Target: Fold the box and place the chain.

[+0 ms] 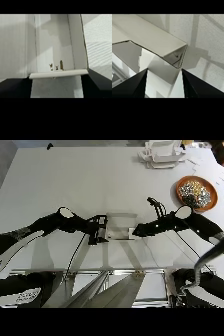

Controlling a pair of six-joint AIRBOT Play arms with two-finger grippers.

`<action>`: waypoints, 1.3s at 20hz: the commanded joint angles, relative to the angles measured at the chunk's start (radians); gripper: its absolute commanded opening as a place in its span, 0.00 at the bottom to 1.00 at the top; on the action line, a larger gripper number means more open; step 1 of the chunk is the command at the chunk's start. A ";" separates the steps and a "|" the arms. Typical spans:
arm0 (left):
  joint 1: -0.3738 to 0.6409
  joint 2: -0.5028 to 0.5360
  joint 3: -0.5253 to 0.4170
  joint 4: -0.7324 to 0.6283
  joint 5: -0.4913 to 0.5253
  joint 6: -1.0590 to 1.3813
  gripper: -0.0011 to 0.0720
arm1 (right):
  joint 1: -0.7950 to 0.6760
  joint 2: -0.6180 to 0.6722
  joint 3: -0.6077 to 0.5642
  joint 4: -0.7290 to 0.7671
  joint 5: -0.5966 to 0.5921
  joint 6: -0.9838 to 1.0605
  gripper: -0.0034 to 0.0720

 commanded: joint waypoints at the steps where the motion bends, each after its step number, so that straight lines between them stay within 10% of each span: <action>1: 0.001 0.000 0.001 0.000 0.000 0.000 0.28 | 0.003 0.000 0.003 -0.006 -0.017 0.036 0.67; 26: 0.001 0.000 0.001 0.000 0.000 0.000 0.28 | 0.003 0.066 0.059 -0.035 0.068 0.158 0.67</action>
